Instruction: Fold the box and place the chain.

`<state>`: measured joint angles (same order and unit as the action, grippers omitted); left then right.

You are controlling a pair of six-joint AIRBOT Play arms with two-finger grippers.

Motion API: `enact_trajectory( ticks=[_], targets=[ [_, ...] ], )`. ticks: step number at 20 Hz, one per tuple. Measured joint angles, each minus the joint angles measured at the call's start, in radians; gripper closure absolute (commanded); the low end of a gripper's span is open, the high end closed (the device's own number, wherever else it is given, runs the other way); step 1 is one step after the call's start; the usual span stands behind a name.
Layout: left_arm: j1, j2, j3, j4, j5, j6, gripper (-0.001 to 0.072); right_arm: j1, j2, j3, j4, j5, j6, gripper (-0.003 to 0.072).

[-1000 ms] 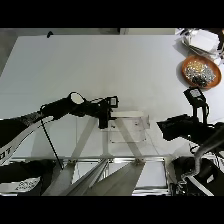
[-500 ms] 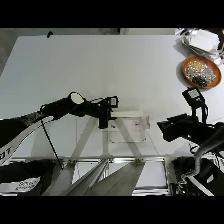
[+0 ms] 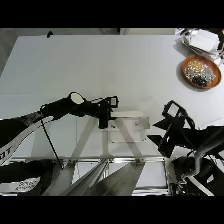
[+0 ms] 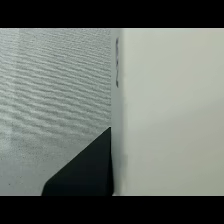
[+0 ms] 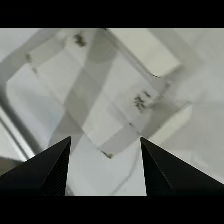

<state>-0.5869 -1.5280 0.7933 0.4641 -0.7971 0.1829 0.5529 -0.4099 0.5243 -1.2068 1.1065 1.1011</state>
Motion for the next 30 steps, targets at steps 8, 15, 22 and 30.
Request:
enact_trajectory(
  ticks=[8, 15, 22, 30],
  targets=[
    [0.0, 0.0, 0.0, 0.0, 0.0, 0.0, 0.0698, 0.014, -0.144, -0.119, 0.063, -0.057, -0.463, -0.0019],
    [0.0, 0.0, 0.0, 0.0, 0.0, 0.0, 0.0698, 0.217, -0.176, -0.264, -0.091, -0.337, -0.557, -0.0019],
    [0.0, 0.0, 0.0, 0.0, 0.0, 0.0, 0.0698, 0.304, -0.248, -0.338, -0.22, -0.536, -0.422, -0.0013],
    [0.0, 0.0, 0.0, 0.0, 0.0, -0.001, 0.0698, 0.313, -0.277, -0.341, -0.248, -0.619, -0.371, -0.0009]
  ],
)
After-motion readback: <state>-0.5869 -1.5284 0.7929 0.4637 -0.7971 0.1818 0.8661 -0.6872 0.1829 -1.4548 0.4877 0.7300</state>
